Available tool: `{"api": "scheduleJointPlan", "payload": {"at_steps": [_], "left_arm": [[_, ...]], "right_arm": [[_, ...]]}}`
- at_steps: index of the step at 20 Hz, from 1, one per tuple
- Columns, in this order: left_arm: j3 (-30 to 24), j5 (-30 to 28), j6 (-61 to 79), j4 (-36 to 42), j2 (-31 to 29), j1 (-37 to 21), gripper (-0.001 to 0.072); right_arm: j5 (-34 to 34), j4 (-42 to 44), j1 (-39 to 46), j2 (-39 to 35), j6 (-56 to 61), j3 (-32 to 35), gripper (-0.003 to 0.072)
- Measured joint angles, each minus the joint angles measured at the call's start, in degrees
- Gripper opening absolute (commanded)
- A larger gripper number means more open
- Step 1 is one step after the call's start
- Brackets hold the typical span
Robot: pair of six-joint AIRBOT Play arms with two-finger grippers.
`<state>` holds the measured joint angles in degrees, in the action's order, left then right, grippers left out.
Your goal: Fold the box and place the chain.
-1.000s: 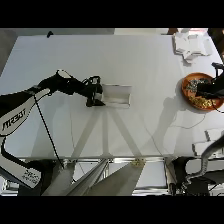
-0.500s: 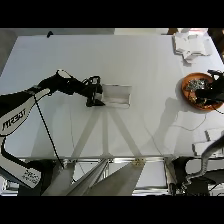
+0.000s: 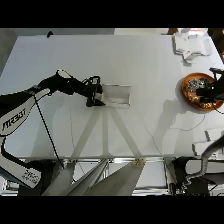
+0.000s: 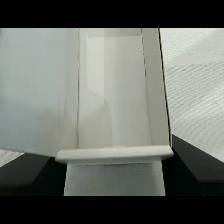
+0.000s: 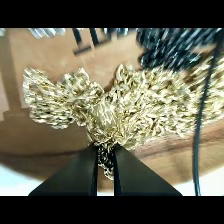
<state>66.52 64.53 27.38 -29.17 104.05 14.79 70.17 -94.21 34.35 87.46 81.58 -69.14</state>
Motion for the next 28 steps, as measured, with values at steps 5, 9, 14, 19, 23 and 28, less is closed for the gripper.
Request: {"api": "scheduleJointPlan", "payload": {"at_steps": [5,9,14,19,23,28], "left_arm": [[0.0,0.0,0.0,0.0,0.0,0.0,0.0187],[0.0,0.0,0.0,0.0,0.0,0.0,0.0187],[0.0,0.0,0.0,0.0,0.0,0.0,0.0187],[0.0,0.0,0.0,0.0,0.0,0.0,0.0187],[0.0,0.0,0.0,0.0,0.0,0.0,0.0187],[0.0,0.0,0.0,0.0,0.0,0.0,0.0187]], "right_arm": [[-0.7,0.2,-2.9,-8.8,-2.4,0.0,0.0009],[0.6,1.6,-7.6,-14.6,-3.3,0.0,0.0009],[2.8,3.2,-17.2,-18.9,-3.0,0.0,0.0009],[3.6,3.6,-28.2,-19.9,-0.3,0.0,0.0009],[1.2,4.1,-35.9,-20.1,3.5,0.0,0.0010],[-3.5,4.7,-45.2,-19.3,8.7,0.0,0.0010]]}}
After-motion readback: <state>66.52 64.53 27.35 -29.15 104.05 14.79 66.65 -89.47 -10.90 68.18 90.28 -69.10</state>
